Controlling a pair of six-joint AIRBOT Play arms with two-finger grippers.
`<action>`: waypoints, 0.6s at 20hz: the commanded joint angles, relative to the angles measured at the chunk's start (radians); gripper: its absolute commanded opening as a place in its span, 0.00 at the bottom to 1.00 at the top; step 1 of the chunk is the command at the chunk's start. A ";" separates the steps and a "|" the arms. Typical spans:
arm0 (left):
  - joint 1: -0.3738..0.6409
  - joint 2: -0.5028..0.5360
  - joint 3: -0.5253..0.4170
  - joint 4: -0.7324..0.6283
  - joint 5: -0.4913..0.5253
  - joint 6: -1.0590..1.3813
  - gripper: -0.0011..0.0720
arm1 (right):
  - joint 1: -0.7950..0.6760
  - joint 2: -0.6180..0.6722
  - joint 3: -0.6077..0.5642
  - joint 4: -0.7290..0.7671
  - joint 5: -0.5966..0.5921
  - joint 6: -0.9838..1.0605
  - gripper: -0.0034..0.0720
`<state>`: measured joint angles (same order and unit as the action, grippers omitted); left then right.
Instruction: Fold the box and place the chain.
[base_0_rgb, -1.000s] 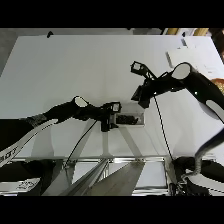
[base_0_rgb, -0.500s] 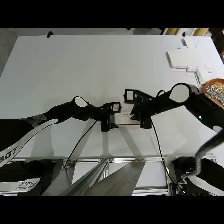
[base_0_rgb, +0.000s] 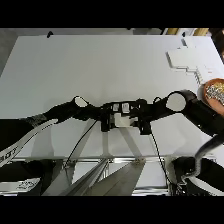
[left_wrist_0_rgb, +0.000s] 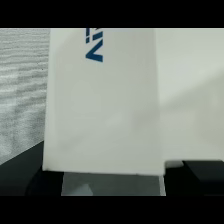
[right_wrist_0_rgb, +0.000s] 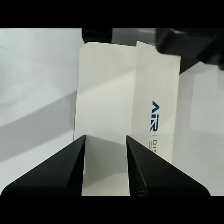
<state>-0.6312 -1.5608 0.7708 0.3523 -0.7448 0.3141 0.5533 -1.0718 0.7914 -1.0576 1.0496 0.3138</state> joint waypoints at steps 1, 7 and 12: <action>0.000 0.000 0.000 0.000 0.001 0.000 0.41 | 0.014 0.002 -0.013 -0.021 -0.061 0.003 0.44; 0.000 0.000 0.000 0.000 0.000 0.000 0.41 | 0.014 0.002 -0.013 -0.074 -0.119 0.030 0.44; 0.000 0.000 0.000 0.000 0.000 0.000 0.41 | 0.014 0.001 -0.013 -0.090 -0.124 0.030 0.36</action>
